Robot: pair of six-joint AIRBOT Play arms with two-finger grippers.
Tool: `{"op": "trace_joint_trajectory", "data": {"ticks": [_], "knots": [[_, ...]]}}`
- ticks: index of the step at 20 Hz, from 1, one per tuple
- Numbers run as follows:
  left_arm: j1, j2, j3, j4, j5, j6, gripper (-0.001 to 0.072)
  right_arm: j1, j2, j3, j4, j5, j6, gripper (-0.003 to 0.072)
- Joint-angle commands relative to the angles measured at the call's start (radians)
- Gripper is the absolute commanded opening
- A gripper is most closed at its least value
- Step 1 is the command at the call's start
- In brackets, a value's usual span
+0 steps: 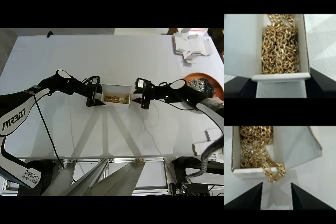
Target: Fold the box and place the chain.
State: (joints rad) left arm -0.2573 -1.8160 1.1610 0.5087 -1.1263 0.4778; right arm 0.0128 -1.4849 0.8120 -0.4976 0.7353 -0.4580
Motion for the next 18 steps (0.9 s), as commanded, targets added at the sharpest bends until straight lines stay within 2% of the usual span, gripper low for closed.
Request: {"op": "trace_joint_trajectory", "data": {"ticks": [1,2,3,5,12,15,18], "knots": [[0.000,0.000,0.000,0.000,0.000,0.000,0.0187,0.011,-0.059,-0.001,0.093,0.002,-0.144,0.0377],[0.000,0.000,0.000,0.000,0.000,0.000,0.0187,0.013,-0.063,-0.001,0.115,0.000,-0.146,0.0337],[0.000,0.000,0.000,0.000,0.000,0.000,0.0187,0.013,-0.062,-0.001,0.118,-0.002,-0.146,0.0245],[0.000,0.000,0.000,0.000,0.000,0.000,0.0187,0.013,-0.062,-0.001,0.107,-0.011,-0.145,0.0013],[0.000,0.000,0.000,0.000,0.000,0.000,0.0187,0.013,-0.032,-0.001,0.094,-0.035,-0.130,0.0014],[0.000,0.000,0.000,0.000,0.000,0.000,0.0187,0.025,0.022,-0.001,-0.061,-0.118,0.030,0.0014],[0.000,0.000,0.000,0.000,0.000,0.000,0.0187,0.043,0.100,0.000,-0.177,-0.123,0.156,0.0014]]}}
